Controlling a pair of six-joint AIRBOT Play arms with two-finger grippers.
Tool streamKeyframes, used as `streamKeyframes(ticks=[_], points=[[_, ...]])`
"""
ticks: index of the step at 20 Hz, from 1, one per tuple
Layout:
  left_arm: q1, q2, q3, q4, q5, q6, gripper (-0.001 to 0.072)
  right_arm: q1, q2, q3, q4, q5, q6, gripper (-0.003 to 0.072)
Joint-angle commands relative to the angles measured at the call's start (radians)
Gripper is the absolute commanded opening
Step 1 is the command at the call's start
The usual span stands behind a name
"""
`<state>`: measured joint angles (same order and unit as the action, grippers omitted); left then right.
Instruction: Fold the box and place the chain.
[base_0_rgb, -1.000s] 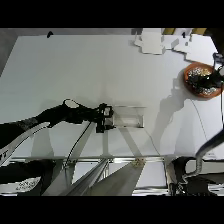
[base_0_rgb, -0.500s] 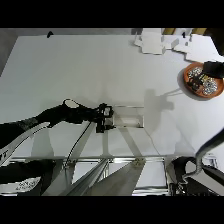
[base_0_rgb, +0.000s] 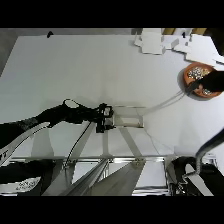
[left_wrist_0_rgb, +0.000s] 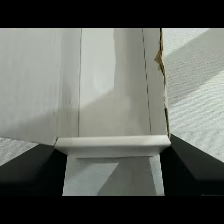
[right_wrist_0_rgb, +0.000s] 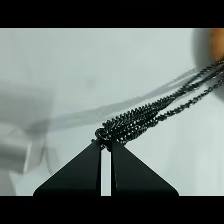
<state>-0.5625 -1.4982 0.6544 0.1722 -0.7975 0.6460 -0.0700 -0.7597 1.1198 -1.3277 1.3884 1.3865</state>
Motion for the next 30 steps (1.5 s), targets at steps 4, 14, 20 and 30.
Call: streamKeyframes(ticks=[4,14,20,30], points=[[0.000,0.000,0.000,0.000,0.000,0.000,0.0136,0.122,0.112,-0.317,0.077,0.040,0.003,0.0023],[0.000,0.000,0.000,0.000,0.000,0.000,0.0136,0.233,0.104,-0.616,0.110,-0.126,0.003,0.0243],[0.000,0.000,0.000,0.000,0.000,0.000,0.0136,0.232,0.055,-0.605,-0.021,-0.269,0.045,0.0240],[0.000,0.000,0.000,0.000,0.000,0.000,0.0136,0.232,-0.261,-0.605,-0.163,-0.286,0.133,0.0195]])
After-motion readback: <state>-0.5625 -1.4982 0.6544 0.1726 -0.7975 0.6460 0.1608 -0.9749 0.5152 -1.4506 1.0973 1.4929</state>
